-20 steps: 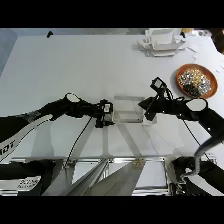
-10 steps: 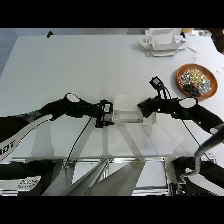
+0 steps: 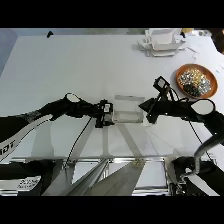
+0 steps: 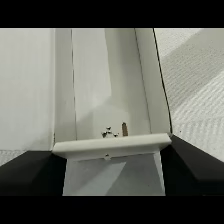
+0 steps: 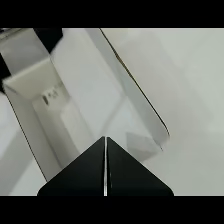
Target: Fold the box and place the chain.
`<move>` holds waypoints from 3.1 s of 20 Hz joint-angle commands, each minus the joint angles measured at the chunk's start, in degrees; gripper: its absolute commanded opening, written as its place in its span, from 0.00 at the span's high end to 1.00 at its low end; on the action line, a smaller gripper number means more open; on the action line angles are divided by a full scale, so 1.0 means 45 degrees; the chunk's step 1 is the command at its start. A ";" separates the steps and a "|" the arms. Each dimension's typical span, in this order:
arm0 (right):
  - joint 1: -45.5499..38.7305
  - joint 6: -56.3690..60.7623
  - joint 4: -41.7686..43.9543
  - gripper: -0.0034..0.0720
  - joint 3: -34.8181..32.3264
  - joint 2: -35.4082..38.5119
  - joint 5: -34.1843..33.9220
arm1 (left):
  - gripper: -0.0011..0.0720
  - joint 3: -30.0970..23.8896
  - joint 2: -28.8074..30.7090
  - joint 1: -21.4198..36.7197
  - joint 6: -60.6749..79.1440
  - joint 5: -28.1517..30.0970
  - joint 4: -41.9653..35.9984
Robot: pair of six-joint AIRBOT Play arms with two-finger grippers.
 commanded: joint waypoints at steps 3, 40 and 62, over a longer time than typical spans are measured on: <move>0.0000 -0.0102 -0.5076 0.94 0.0000 0.1093 0.2307 | 0.87 0.0010 0.0005 0.0005 -0.0010 0.0015 -0.0005; 0.0053 -0.7480 -0.0272 0.89 -0.0563 -0.2871 0.0321 | 0.87 0.0010 0.0005 0.0005 -0.0010 0.0015 0.0000; 0.0539 0.2749 -0.2919 0.94 -0.0763 0.0937 0.0403 | 0.87 0.0010 0.0005 0.0005 -0.0010 0.0015 -0.0005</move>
